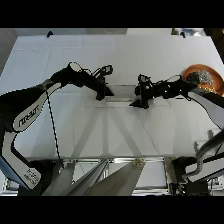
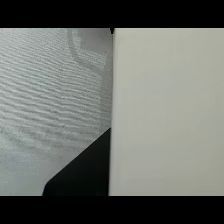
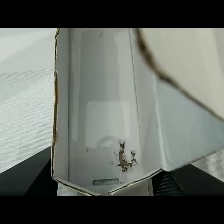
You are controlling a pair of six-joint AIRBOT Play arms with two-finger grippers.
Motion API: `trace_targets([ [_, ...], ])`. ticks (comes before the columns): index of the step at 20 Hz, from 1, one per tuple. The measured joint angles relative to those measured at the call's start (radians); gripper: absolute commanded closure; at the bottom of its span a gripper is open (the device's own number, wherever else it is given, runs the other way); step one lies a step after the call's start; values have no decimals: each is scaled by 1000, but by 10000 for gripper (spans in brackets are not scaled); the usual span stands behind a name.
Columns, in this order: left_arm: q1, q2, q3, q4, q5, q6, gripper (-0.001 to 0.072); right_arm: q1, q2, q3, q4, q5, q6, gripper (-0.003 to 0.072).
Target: Fold the box and place the chain.
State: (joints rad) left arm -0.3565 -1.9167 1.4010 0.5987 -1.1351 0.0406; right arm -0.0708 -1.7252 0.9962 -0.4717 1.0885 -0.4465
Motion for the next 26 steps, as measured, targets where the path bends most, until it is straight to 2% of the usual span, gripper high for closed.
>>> trace_targets([
  [7, 0, 0, 0, -8, -12, -8, 690, 0, 0, 0, 0, 0, 0, 148],
  [8, 0, 0, 0, -10, -14, -11, 670, 0, 0, 0, 0, 0, 0, 148],
  [9, 0, -1, 0, -11, -16, -17, 611, 0, 0, 0, 0, 0, 0, 148],
  [10, 0, -1, -1, -11, -23, -19, 486, 1, 0, 0, 0, 0, 0, 148],
  [11, 0, -1, -1, -11, -25, -21, 321, 1, 0, 0, 0, -2, 0, 148],
  [12, 0, -1, -1, -15, -21, -23, 218, 1, 0, 0, 0, 0, -2, 148],
  [13, 1, -1, -1, -15, -21, -23, 172, 1, 0, 0, -1, 2, -3, 148],
  [26, 19, 43, -1, 63, -31, -28, 173, 1, 0, 0, 1, -2, 1, 148],
])
